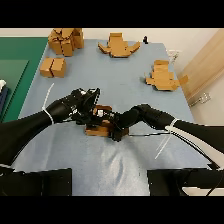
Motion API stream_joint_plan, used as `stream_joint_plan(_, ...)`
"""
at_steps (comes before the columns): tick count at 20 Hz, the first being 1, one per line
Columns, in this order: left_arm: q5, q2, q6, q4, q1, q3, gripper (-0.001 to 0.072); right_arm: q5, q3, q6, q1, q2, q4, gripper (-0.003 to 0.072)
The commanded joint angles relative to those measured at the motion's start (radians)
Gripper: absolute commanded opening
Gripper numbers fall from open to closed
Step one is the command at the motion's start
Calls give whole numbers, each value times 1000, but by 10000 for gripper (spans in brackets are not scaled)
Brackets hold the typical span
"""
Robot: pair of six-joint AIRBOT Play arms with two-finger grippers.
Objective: Fold the box.
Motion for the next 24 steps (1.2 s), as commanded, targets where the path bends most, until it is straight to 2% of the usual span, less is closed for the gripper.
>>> stream_joint_plan(1, 61, 13, 65, -81, 32, -13, 443, -2, 0, 2, 0, 1, -6, 155)
stream_joint_plan(7, 93, 21, 263, -305, 111, -21, 443, -8, 0, 2, 0, 1, -11, 155)
stream_joint_plan(10, 74, 59, 337, -364, 172, -78, 443, -14, 0, 3, 0, 1, -20, 155)
stream_joint_plan(14, 55, 166, 699, -685, 299, -180, 444, -15, 0, 3, 0, 1, -23, 155)
stream_joint_plan(18, -104, 201, 1009, -870, 511, -267, 445, -16, 0, 3, 0, 1, -22, 155)
stream_joint_plan(20, -184, 201, 1188, -927, 630, -299, 516, -19, 0, 3, 0, 1, -22, 155)
stream_joint_plan(22, -288, 197, 1376, -938, 750, -305, 533, -19, 0, 3, 0, 1, -22, 155)
stream_joint_plan(24, -326, 198, 1561, -929, 861, -305, 533, -19, 0, 12, 0, 1, -22, 155)
